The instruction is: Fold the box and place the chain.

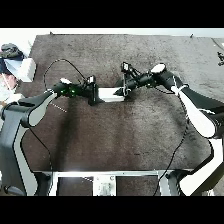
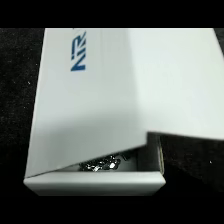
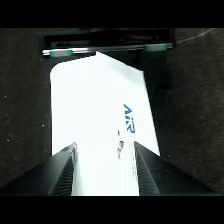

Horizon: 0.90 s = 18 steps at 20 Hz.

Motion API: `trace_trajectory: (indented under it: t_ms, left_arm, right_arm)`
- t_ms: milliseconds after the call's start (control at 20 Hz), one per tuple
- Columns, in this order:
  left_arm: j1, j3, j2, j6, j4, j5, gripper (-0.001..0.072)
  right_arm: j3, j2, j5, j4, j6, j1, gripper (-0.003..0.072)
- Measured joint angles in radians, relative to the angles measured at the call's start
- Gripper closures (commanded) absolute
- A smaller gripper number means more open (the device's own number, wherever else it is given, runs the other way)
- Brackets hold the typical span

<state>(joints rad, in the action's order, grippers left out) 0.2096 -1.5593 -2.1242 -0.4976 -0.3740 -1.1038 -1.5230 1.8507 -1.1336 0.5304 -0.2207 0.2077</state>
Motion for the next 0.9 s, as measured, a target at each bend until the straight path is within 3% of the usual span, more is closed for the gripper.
trace_trajectory:
  t_ms: [450, 650, 700, 800, 850, 900]
  left_arm:
    - [0.0, 0.0, 0.0, 0.001, 0.0, 0.0, 0.0354]
    - [0.0, 0.0, 0.0, 0.002, 0.0, 0.0, 0.0354]
    - [0.0, 0.0, 0.0, 0.001, 0.0, 0.0, 0.0354]
    - [0.0, 0.0, 0.0, 0.001, 0.0, 0.0, 0.0354]
    - [0.0, 0.0, 0.0, 0.001, 0.0, 0.0, 0.0354]
    - [0.0, 0.0, 0.0, 0.001, 0.0, 0.0, 0.0354]
  right_arm:
    - [-0.003, 0.017, 0.073, -0.012, -0.025, 0.001, 0.026]
    - [-0.023, 0.014, 0.093, -0.021, -0.03, 0.001, 0.0301]
    - [-0.03, 0.013, 0.093, -0.021, -0.031, 0.001, 0.0378]
    - [-0.037, 0.013, 0.091, -0.021, -0.031, 0.001, 0.0411]
    - [-0.039, 0.015, 0.087, -0.018, -0.031, 0.001, 0.049]
    - [-0.04, 0.016, 0.08, -0.012, -0.031, 0.002, 0.0486]
